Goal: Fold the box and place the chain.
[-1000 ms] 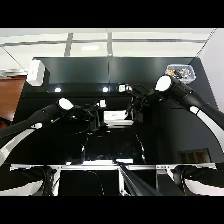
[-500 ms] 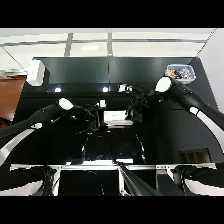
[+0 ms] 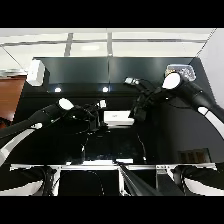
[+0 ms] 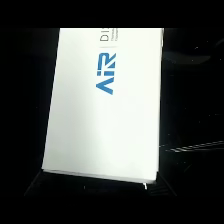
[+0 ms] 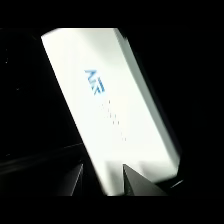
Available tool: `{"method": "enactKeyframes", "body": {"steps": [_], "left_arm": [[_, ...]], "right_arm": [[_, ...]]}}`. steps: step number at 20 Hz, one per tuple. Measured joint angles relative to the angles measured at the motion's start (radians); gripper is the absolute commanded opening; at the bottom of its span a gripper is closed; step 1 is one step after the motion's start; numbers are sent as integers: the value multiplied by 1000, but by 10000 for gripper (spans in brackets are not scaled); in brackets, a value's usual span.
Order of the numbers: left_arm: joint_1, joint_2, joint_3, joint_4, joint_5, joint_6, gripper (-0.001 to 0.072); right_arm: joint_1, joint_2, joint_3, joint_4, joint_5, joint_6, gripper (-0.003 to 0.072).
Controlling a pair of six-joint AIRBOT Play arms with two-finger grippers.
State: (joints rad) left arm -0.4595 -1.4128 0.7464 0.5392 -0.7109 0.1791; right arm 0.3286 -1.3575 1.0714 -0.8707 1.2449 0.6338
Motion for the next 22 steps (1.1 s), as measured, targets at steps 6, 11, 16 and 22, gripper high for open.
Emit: {"method": "enactKeyframes", "body": {"steps": [6, 11, 16, 22], "left_arm": [[0, 0, 0, 0, 0, -1, 390], [0, 0, 0, 1, 0, -1, 390], [0, 0, 0, 1, 0, -1, 390], [0, 0, 0, 1, 0, -1, 390]], "right_arm": [[-68, 22, -99, 165, 98, 272, 17], [-53, -6, -198, 396, -63, 320, 17], [-33, -66, -220, 464, -155, 332, 17], [-29, -109, -224, 446, -193, 343, 17]]}}
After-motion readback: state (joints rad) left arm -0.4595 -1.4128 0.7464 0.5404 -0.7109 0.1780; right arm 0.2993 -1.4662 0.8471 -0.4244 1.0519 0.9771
